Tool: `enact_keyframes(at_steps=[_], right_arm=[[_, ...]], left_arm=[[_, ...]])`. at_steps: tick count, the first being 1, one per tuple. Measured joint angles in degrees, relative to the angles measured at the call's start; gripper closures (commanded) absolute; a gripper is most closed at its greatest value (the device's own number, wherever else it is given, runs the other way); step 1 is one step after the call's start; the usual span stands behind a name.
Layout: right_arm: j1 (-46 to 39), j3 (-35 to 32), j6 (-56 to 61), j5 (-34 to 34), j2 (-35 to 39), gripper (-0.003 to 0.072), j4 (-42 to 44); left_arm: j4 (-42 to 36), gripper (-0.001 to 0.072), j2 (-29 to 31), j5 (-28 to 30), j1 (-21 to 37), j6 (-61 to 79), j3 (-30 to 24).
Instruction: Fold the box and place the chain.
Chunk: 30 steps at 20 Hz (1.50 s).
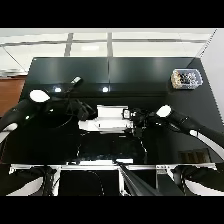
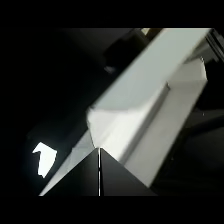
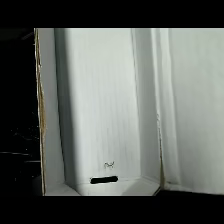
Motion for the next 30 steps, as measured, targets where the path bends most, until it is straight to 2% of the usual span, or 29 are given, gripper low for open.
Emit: enact_keyframes(at_steps=[1, 2, 3, 4, 9, 13, 14, 15, 18, 19, 20, 21, 25, 30], right_arm=[[0.0, 0.0, 0.0, 0.0, 0.0, 0.0509, 0.0], [0.0, 0.0, 0.0, 0.02, 0.0, 0.0509, -0.02], [0.0, 0.0, 0.0, 0.02, 0.0, 0.0509, -0.02], [0.0, 0.0, 0.0, 0.02, 0.0, 0.0509, -0.02], [0.0, 0.0, -0.02, 0.04, 0.0, 0.0509, -0.07], [0.0, 0.02, -0.02, 0.09, 0.0, 0.0509, -0.07], [0.0, 0.02, -0.02, 0.09, 0.0, 0.0509, -0.07], [0.0, 0.0, -0.02, 0.11, 0.0, 0.0509, -0.07], [0.0, 0.02, -0.02, 0.09, 0.0, 0.0509, -0.07], [0.0, 0.0, -0.02, 0.11, 0.0, 0.0509, -0.07], [0.0, 0.0, -0.04, 0.11, 0.0, 0.0509, -0.09], [0.0, 0.02, -0.07, 0.11, 0.0, 0.0509, -0.11], [0.0, 0.02, -0.04, 0.15, 0.0, 0.0509, -0.11], [0.13, 0.02, -0.04, 0.13, 0.0, 0.0509, -0.15]], left_arm=[[-0.39, 0.0671, 1.51, -0.96, 0.55, 2.32, -1.88], [-0.68, 0.0479, 2.38, -1.75, 0.9, 4.35, -3.43], [-1.57, 0.0068, 3.06, -1.86, 1.22, 6.08, -4.66], [-2.01, -0.0003, 3.32, -1.29, 1.36, 7.37, -5.49], [2.93, 0.0019, 3.34, 2.08, 0.22, 24.92, -7.32], [6.43, 0.0024, 1.84, 7.21, -3.43, 36.04, -7.39], [6.82, 0.0045, 1.42, 7.89, -4.48, 37.2, -7.13], [7.32, 0.0115, 0.96, 8.57, -5.4, 37.97, -6.75], [8.24, 0.022, -0.61, 8.74, -7.08, 38.34, -5.2], [8.15, 0.0296, -1.01, 8.74, -7.37, 38.34, -4.81], [8.02, 0.0427, -1.33, 8.52, -7.61, 38.34, -4.48], [7.82, 0.0518, -1.57, 8.13, -7.78, 38.34, -4.2], [6.51, 0.0539, -2.12, 6.45, -8.31, 37.86, -3.74], [0.2, 0.0529, -3.74, 5.64, -8.61, 36.59, -3.58]])
